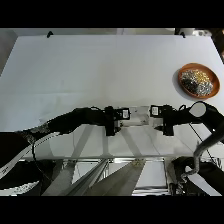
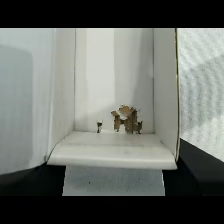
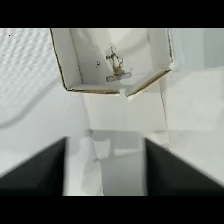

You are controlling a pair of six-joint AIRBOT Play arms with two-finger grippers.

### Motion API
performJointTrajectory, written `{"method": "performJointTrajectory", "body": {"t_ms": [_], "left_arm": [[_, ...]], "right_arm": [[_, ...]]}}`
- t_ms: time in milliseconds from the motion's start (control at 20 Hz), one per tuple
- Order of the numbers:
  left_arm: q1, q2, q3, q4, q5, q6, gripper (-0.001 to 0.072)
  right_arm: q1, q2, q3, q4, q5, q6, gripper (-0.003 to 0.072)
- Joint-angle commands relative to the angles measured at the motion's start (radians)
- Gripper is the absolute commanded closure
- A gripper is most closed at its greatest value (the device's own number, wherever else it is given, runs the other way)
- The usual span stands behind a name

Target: Fold the box and place the chain.

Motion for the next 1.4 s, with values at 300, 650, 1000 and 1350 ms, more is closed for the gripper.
{"method": "performJointTrajectory", "body": {"t_ms": [300, 650, 1000, 1350], "left_arm": [[0.001, 0.001, 0.000, 0.003, -0.002, 0.000, 0.0557], [0.001, 0.001, 0.000, 0.003, -0.002, 0.000, 0.0557], [0.001, 0.001, 0.000, 0.003, -0.002, 0.000, 0.0557], [0.001, 0.001, 0.000, 0.003, -0.002, 0.000, 0.0557]], "right_arm": [[0.000, 0.196, 0.000, 0.515, 0.069, -0.349, 0.0669], [0.000, -0.012, 0.000, 0.645, -0.249, -0.462, 0.0669], [0.000, -0.158, 0.000, 0.593, -0.246, -0.439, 0.0669], [0.000, -0.146, 0.000, 0.575, -0.209, -0.391, 0.0670]]}}
